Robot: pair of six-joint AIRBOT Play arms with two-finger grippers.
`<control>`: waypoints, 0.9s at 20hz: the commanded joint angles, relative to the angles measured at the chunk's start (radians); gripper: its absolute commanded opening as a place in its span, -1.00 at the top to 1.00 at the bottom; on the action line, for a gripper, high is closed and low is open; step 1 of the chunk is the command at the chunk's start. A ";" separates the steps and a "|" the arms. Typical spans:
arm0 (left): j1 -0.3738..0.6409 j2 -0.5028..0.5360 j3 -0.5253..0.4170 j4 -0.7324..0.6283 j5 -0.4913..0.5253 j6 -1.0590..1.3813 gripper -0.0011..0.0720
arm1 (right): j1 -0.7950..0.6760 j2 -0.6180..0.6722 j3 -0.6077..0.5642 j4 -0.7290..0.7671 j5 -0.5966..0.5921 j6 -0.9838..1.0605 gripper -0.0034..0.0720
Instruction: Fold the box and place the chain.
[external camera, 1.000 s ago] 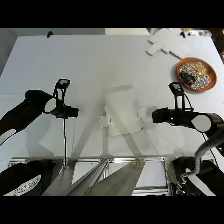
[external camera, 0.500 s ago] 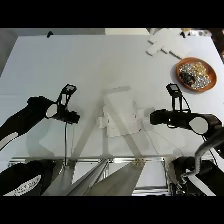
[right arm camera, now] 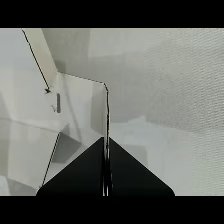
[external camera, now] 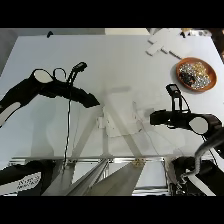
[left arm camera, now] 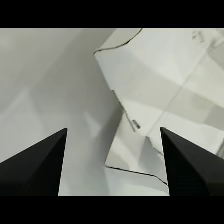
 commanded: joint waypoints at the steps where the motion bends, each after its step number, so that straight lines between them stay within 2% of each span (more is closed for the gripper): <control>1: 0.048 -0.108 0.064 -0.125 -0.128 0.145 -0.77 | 0.000 0.001 -0.001 0.001 0.013 0.000 0.87; 7: 0.002 -0.238 0.064 -0.185 -0.118 0.213 -0.77 | 0.000 0.001 -0.001 0.001 0.008 0.000 0.87; 10: -0.013 -0.299 0.065 -0.263 -0.102 0.273 -0.77 | 0.000 0.001 -0.001 0.001 0.009 0.000 0.87; 14: -0.042 -0.327 0.066 -0.293 -0.006 0.302 -0.76 | 0.000 0.001 -0.001 0.001 0.009 0.000 0.87; 18: -0.098 -0.331 0.066 -0.301 0.011 0.350 -0.73 | 0.000 0.001 -0.001 0.001 0.009 0.000 0.87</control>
